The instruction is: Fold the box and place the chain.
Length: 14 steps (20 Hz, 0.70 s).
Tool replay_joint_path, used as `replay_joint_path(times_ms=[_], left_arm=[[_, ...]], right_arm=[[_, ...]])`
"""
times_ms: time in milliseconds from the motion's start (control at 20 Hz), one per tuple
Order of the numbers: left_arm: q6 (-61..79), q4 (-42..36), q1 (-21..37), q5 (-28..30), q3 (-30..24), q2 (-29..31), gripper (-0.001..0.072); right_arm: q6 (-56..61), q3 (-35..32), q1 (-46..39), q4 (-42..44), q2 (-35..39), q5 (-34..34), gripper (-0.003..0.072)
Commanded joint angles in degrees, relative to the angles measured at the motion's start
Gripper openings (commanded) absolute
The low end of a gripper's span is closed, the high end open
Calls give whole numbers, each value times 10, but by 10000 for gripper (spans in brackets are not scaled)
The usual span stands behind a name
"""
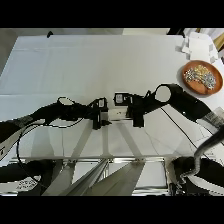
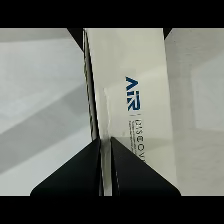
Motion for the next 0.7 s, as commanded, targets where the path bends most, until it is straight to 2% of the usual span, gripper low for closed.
replay_joint_path(times_ms=[0,50,250,400,450,500,550,650], left_arm=[[-2,-1,0,1,0,0,137],[-2,-1,0,1,0,0,137],[-2,-1,0,1,0,0,137],[-2,-1,0,1,0,0,137],[-2,-1,0,1,0,0,137],[-2,-1,0,1,0,0,137],[-2,-1,0,1,0,0,137],[-2,-1,0,1,0,0,137]], right_arm=[[-2,-2,0,11,1,3,144],[-2,-2,-2,16,4,0,220],[-2,-2,-28,63,30,-25,277],[-3,-2,-46,121,54,-16,277],[-18,-2,-56,183,57,-6,263],[-46,-3,-69,262,55,14,178],[-78,-9,-79,325,52,28,35],[-122,-35,-91,402,40,27,19]])
